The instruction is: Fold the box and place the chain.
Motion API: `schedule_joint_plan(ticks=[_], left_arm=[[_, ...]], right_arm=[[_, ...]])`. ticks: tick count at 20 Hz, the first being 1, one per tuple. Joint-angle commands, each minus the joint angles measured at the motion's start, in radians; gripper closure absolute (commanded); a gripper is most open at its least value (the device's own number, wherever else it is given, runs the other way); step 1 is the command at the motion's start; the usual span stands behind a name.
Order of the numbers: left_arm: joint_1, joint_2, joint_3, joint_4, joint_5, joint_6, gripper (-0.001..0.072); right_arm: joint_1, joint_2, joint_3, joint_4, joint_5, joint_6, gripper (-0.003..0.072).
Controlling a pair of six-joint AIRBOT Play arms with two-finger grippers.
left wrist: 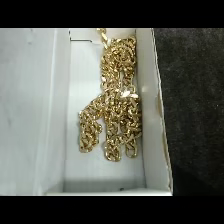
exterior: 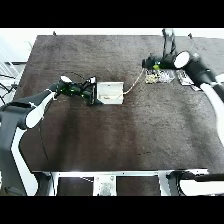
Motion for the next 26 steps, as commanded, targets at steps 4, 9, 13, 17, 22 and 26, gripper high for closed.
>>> schedule_joint_plan(ticks=[4, 9, 13, 17, 22, 26], left_arm=[[0.000, -0.001, 0.000, 0.000, 0.000, 0.000, 0.0245], [0.000, -0.001, 0.000, 0.000, 0.000, 0.000, 0.0245], [0.000, -0.001, 0.000, 0.000, 0.000, 0.000, 0.0245], [0.000, -0.001, 0.000, 0.000, 0.000, 0.000, 0.0245], [0.000, -0.001, 0.000, 0.000, 0.000, 0.000, 0.0245], [0.000, -0.001, 0.000, 0.000, 0.000, 0.000, 0.0245]], right_arm=[[0.193, 0.335, 0.001, -0.174, 0.050, 0.015, 0.0679], [0.350, 0.373, 0.001, -0.311, 0.092, 0.163, 0.0679], [0.446, 0.349, -0.019, -0.360, 0.100, 0.268, 0.0679], [0.470, 0.290, -0.043, -0.370, 0.101, 0.335, 0.0679], [0.486, 0.233, -0.057, -0.372, 0.100, 0.357, 0.0679], [0.483, 0.240, -0.047, -0.470, 0.103, 0.357, 0.0680]])
